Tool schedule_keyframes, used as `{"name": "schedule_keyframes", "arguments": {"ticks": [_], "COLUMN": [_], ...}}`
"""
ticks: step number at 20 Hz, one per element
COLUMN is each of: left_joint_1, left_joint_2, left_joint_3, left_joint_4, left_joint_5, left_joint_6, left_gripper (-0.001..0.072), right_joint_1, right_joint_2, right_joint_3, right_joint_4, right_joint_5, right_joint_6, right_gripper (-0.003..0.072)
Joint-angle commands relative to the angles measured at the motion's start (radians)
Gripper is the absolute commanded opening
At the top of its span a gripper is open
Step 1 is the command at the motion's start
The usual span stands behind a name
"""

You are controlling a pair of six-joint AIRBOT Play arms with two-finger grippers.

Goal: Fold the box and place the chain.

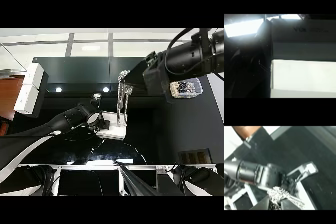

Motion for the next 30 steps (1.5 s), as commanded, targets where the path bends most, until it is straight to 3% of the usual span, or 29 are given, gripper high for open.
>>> {"name": "schedule_keyframes", "arguments": {"ticks": [1, 3, 9, 13, 19, 26, 30], "left_joint_1": [0.001, 0.001, 0.001, 0.001, 0.002, 0.001, 0.001], "left_joint_2": [0.000, 0.000, 0.000, 0.000, 0.000, 0.000, 0.000], "left_joint_3": [0.000, 0.000, 0.000, 0.000, 0.000, 0.000, 0.000], "left_joint_4": [0.000, 0.000, 0.000, 0.000, 0.000, 0.000, 0.000], "left_joint_5": [0.001, 0.003, 0.003, 0.003, 0.003, 0.003, 0.003], "left_joint_6": [0.000, 0.000, 0.000, 0.000, 0.000, 0.000, 0.000], "left_gripper": [0.0028, 0.0028, 0.0028, 0.0028, 0.0028, 0.0028, 0.0028], "right_joint_1": [0.001, 0.001, 0.001, 0.002, 0.086, 0.087, 0.101], "right_joint_2": [-0.002, -0.002, -0.002, -0.002, -0.010, -0.017, -0.024], "right_joint_3": [-0.001, -0.002, -0.014, -0.105, -0.349, -0.473, -0.534], "right_joint_4": [0.070, 0.079, -0.036, -0.019, 0.018, -0.037, -0.011], "right_joint_5": [-0.100, -0.113, 0.007, 0.061, -0.070, -0.058, -0.126], "right_joint_6": [-0.031, -0.037, 0.006, 0.021, 0.020, 0.051, 0.054], "right_gripper": [0.0020, 0.0021, 0.0020, 0.0021, 0.0021, 0.0021, 0.0022]}}
